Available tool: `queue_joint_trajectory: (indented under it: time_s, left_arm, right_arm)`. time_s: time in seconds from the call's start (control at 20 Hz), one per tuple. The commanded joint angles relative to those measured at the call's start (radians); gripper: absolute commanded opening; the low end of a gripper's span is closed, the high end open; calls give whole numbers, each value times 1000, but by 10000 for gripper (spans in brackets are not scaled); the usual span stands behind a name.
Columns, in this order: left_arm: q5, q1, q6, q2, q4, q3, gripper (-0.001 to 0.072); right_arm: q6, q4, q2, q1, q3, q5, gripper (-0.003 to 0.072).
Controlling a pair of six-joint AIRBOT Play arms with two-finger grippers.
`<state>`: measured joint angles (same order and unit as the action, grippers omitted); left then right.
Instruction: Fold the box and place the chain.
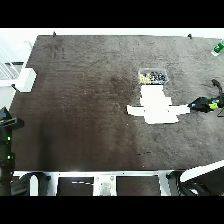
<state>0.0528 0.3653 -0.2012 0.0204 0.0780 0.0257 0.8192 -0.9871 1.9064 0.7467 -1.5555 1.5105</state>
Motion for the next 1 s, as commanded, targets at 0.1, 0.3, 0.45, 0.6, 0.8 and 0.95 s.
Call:
queue_joint_trajectory:
  time_s: [0.1,0.3,0.45,0.6,0.8,0.95]
  left_arm:
    - [8,1,0,0,0,0,18]
    - [9,1,0,0,0,0,18]
    - [9,1,0,0,0,0,18]
    - [9,1,0,0,0,0,18]
    - [9,1,0,0,0,0,18]
    - [9,1,0,0,0,0,18]
  right_arm:
    - [-50,47,40,-49,1,59,509]
    - [-45,93,51,-94,15,146,489]
    - [-46,96,52,-108,53,143,390]
    - [-56,124,51,-110,71,150,107]
    - [-41,213,29,-117,108,193,8]
    - [-36,249,-56,-155,216,142,7]
